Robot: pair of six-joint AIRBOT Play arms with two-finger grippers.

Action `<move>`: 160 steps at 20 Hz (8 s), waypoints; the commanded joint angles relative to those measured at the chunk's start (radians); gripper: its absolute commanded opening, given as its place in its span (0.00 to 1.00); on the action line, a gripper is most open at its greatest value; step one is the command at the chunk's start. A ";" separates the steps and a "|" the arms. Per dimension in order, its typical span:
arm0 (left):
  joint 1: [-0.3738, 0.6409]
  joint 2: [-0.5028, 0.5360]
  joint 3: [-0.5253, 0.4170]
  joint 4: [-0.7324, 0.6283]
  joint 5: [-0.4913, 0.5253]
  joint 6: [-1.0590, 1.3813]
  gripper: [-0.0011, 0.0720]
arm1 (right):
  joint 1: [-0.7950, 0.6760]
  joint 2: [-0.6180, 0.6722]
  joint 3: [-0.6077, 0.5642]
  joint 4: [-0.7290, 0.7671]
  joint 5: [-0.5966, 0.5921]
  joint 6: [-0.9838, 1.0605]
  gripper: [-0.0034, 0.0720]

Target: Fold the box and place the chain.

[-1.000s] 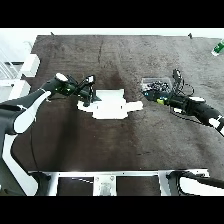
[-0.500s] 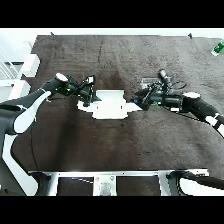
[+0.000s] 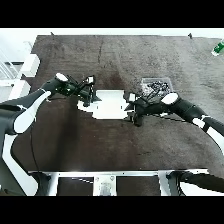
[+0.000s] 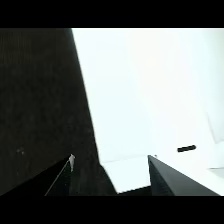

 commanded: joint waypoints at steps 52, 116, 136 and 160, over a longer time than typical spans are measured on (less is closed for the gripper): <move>0.000 -0.001 0.000 -0.002 0.000 0.000 0.05 | 0.023 -0.085 0.111 -0.001 -0.254 -0.034 0.80; 0.000 -0.001 0.000 -0.002 -0.001 -0.011 0.05 | -0.106 -0.536 0.508 0.096 0.269 -0.229 0.86; 0.000 -0.001 0.000 -0.002 -0.001 -0.011 0.05 | -0.101 -0.568 0.520 0.188 0.273 -0.249 0.86; 0.000 -0.001 0.000 -0.002 -0.001 -0.011 0.05 | -0.101 -0.575 0.544 0.128 0.273 -0.209 0.86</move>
